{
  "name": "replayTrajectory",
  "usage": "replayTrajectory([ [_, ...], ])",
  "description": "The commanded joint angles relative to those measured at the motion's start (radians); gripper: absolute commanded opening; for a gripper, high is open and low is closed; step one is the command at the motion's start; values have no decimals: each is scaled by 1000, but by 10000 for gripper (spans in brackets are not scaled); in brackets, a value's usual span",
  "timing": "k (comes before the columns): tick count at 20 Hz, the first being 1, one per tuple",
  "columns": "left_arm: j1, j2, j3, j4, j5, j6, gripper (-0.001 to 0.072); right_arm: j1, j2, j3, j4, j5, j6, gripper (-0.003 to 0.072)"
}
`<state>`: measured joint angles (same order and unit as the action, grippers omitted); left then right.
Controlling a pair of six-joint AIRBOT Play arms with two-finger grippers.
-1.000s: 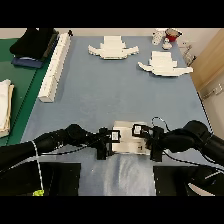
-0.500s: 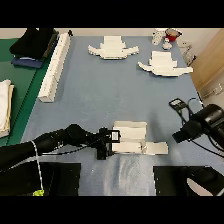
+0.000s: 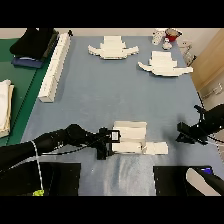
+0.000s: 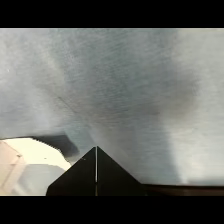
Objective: Fold the box.
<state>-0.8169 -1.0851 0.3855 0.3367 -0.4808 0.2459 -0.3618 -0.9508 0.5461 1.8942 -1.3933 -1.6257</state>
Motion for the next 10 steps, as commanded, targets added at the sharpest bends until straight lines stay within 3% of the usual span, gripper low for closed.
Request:
replayTrajectory([
  [1,0,0,0,0,0,0,412,-64,-71,-28,91,10,-26,5],
  [10,0,0,0,0,0,0,413,-36,-77,-166,182,35,-25,5],
])
